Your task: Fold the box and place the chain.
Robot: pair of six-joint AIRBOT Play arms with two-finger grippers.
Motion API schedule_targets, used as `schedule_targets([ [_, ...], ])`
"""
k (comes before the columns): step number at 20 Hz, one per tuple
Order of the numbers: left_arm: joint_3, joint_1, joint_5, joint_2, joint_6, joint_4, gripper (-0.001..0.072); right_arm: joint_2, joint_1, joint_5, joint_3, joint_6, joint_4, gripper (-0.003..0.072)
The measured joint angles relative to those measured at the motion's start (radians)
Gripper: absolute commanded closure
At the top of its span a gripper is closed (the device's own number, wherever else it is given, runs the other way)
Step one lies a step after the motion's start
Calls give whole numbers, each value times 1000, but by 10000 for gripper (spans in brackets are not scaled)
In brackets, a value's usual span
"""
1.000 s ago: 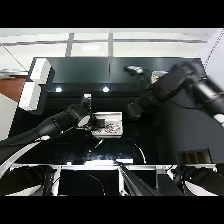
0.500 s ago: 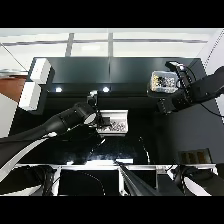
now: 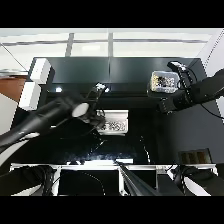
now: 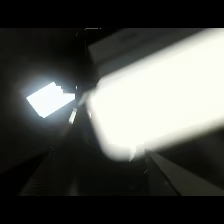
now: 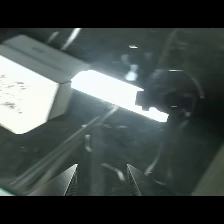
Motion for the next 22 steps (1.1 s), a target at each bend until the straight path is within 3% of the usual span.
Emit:
schedule_targets([
  [4,-166,201,-10,199,248,-166,90,0,0,21,-15,41,-92,321],
  [5,-227,262,23,243,330,-246,90,0,0,26,-22,52,-105,235],
  [6,-283,315,46,275,427,-337,89,0,0,35,-31,67,-114,-17],
  [9,-432,444,117,307,805,-608,88,0,0,60,-49,112,-131,-22],
  [12,-508,499,167,283,1163,-758,90,0,0,67,-56,133,-150,-21],
  [17,-540,526,254,227,1694,-877,90,0,0,79,-60,145,-158,-21],
  [22,-510,532,284,177,1876,-938,84,0,2,82,-60,161,-156,-21],
])
